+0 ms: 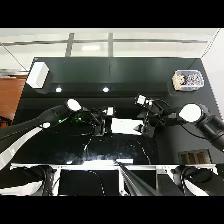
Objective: Fold the box and place the chain.
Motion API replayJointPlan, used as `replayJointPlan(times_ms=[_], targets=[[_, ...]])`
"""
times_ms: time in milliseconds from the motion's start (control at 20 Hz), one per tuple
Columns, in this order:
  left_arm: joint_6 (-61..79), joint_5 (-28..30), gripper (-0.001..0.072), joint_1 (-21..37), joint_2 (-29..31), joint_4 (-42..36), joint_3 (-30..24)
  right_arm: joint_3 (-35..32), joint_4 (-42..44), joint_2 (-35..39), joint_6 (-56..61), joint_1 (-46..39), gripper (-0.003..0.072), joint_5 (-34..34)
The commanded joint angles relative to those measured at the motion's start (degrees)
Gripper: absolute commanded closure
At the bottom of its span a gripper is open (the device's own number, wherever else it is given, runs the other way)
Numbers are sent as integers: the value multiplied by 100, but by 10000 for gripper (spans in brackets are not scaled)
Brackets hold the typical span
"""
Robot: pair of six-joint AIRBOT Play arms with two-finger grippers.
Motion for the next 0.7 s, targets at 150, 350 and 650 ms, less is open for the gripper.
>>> replayJointPlan(times_ms=[150, 350, 650], targets=[[-4, 4, 243, 2, -2, -2, 0, 2, -42, -319, -236, 11, 204, -249], [-4, 4, 243, 2, -2, -2, 0, 2, -37, -363, -236, 13, 433, -334], [-4, 4, 243, 2, -2, 0, 0, 0, 13, -378, -227, 13, 396, -70]])
